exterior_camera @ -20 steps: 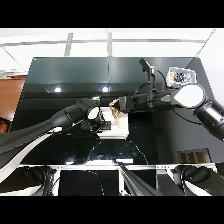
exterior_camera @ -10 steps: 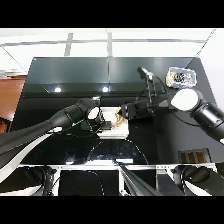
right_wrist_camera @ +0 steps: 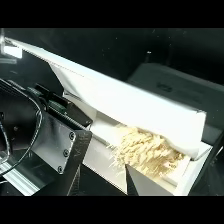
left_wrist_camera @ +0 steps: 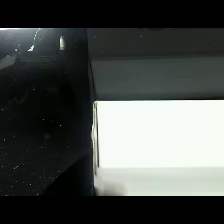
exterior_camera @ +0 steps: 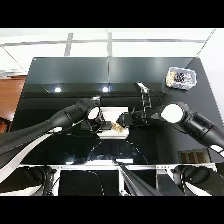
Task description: Fold the box and place the chain.
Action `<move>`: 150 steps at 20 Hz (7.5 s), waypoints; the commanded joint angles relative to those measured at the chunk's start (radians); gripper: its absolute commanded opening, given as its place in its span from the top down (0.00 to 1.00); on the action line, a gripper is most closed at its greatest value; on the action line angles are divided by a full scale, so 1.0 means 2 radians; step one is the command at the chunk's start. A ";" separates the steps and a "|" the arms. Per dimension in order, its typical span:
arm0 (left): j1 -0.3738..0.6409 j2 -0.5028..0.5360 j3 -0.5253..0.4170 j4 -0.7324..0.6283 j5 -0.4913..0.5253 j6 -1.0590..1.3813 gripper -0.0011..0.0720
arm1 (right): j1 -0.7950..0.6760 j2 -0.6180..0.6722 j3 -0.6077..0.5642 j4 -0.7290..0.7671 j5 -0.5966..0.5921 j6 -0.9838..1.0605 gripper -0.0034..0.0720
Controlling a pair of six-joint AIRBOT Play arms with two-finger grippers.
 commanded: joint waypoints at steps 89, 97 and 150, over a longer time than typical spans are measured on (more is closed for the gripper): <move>0.192 0.082 -0.203 -0.449 0.152 1.247 0.44 | -0.151 -0.034 0.041 0.027 -0.094 -0.019 0.08; 0.173 0.081 -0.203 -0.425 0.160 1.242 0.44 | -0.123 -0.189 0.141 0.070 0.031 -0.206 0.08; 0.164 0.081 -0.203 -0.415 0.175 1.228 0.44 | -0.070 -0.135 0.103 -0.006 0.212 -0.623 0.63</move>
